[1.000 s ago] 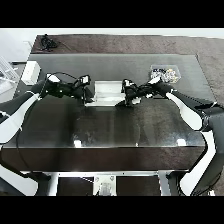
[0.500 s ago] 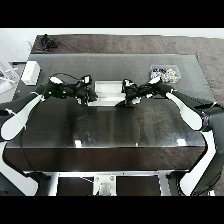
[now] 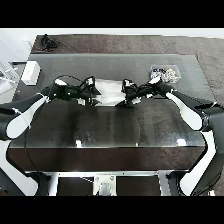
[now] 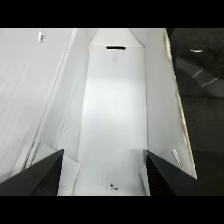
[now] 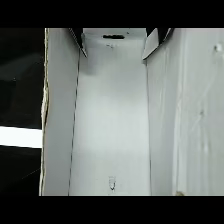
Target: Fold the box and place the chain.
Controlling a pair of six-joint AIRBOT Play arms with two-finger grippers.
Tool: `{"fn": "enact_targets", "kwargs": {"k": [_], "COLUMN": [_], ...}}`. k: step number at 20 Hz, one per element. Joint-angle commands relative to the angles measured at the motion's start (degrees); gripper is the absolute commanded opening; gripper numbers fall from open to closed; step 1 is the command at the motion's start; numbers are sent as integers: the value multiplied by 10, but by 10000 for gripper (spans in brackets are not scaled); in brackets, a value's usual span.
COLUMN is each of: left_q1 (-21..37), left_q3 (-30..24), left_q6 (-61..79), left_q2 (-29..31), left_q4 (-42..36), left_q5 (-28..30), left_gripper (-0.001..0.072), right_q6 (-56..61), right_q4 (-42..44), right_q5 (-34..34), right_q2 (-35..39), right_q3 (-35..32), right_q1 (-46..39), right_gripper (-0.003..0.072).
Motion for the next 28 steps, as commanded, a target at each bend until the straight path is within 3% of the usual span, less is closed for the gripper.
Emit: {"fn": "enact_targets", "kwargs": {"k": [1, 8, 10, 12, 16, 23, 25, 28], "left_q1": [-1, 0, 0, 0, 37, 144, 161, 171], "left_q3": [0, 0, 0, 0, 0, -1, -11, -45], "left_q6": [-2, 0, 3, 3, 4, -25, -104, -301], "left_q2": [-1, -1, -1, -1, 8, 90, 121, 169], "left_q4": [-6, -5, -4, -3, -2, -30, -21, 3], "left_q5": [23, 26, 25, 23, -19, -110, -110, -50], "left_gripper": [619, 587, 236, 52, 16, 13, 13, 13], "right_q6": [0, 0, 0, 0, 0, 0, 0, 0], "right_q4": [0, 0, 0, 0, 0, 0, 0, 0], "right_q5": [0, 0, 0, 0, 0, 0, 0, 0], "right_q2": [0, 0, 0, 0, 0, 0, 0, 0], "right_q3": [0, 0, 0, 0, 0, 0, 0, 0], "right_q1": [0, 0, 0, 0, 0, 0, 0, 0], "right_gripper": [579, 579, 578, 579, 578, 578, 579, 579]}}
